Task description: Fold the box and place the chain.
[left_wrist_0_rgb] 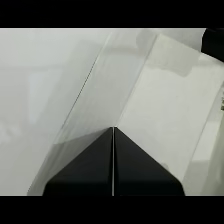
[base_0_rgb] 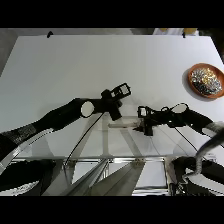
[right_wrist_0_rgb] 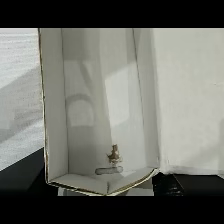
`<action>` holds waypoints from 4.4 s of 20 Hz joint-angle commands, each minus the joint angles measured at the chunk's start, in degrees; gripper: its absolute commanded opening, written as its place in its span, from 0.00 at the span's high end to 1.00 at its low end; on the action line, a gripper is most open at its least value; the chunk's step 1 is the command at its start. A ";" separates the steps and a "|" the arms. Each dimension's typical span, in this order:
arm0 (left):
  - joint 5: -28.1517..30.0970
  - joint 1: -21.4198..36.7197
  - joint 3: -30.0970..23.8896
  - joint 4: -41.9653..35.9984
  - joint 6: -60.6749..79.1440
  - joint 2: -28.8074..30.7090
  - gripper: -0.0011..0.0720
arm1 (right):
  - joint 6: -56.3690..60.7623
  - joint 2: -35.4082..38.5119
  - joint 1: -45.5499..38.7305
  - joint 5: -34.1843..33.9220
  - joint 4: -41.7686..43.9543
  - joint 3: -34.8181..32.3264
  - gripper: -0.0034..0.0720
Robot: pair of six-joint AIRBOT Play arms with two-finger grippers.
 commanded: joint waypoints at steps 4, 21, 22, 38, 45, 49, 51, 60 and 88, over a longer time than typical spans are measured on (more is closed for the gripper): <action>-8.50 1.62 0.04 1.42 -0.02 7.96 0.97 | -0.02 0.00 0.04 0.00 0.00 -0.02 0.51; -27.91 9.07 -10.67 5.86 19.93 14.49 0.96 | -0.02 0.00 0.04 0.00 0.02 -0.02 0.51; -27.54 9.07 -10.67 5.62 22.62 12.94 0.93 | -0.02 0.00 0.04 0.00 0.00 -0.02 0.51; -18.82 13.27 -10.67 0.96 37.73 8.98 0.45 | -0.02 0.00 0.04 0.00 0.00 -0.02 0.51; -18.97 11.56 -10.67 -0.85 37.73 5.44 0.45 | -0.02 0.00 0.04 0.00 0.00 -0.02 0.51; -19.21 10.49 -10.67 -2.73 37.75 5.46 0.55 | -0.02 0.00 0.04 0.00 0.00 -0.02 0.51; -19.76 9.99 -10.67 -2.75 37.73 5.46 0.56 | -0.02 0.00 0.04 0.00 0.00 -0.02 0.51; -22.99 8.61 -10.67 -2.71 37.68 5.46 0.74 | -0.02 0.00 0.04 0.00 0.00 -0.02 0.51; -20.22 7.78 -10.67 -16.98 42.88 4.33 0.81 | -0.02 0.00 0.04 0.07 0.00 -0.02 0.51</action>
